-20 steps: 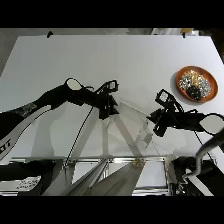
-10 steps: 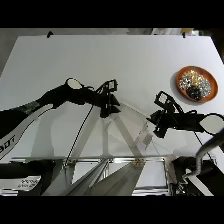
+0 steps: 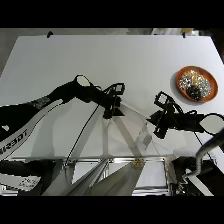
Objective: Fold the box and place the chain.
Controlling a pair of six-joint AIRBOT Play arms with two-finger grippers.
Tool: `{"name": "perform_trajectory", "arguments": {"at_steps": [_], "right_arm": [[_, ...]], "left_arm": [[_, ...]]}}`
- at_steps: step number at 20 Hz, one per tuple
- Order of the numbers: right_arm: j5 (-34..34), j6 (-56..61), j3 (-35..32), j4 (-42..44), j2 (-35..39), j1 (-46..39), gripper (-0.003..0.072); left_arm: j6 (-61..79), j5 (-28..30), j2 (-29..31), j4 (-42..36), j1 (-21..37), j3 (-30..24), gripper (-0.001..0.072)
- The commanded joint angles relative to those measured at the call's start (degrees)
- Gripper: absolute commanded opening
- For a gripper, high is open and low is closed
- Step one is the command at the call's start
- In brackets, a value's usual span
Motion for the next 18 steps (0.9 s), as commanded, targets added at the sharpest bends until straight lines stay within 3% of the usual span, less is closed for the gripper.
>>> {"name": "perform_trajectory", "arguments": {"at_steps": [1,4,5,10,14,18], "right_arm": [[-0.09,0.02,0.02,0.02,0.04,-0.04,0.0014],[-0.11,0.02,0.02,0.02,0.04,-0.04,0.0014],[-0.11,0.02,0.02,0.02,0.04,-0.04,0.0014],[-1.11,0.07,0.04,1.86,0.07,-0.04,0.0018],[-0.52,0.28,2.95,2.56,0.83,-0.07,0.0227],[-0.22,7.89,4.35,-6.47,4.42,-0.11,0.0231]], "left_arm": [[-0.33,-2.08,-0.39,3.78,-1.42,0.68,0.0248],[-1.79,-0.17,-0.37,3.98,-1.33,0.68,0.0024],[-1.79,0.44,-0.37,4.0,-1.33,0.68,0.0008],[-2.6,2.21,-0.33,4.04,-1.38,0.68,0.0007],[-12.0,6.99,0.02,4.0,-1.42,0.68,0.0004],[-23.5,9.16,1.07,4.13,-1.4,0.59,0.0]]}}
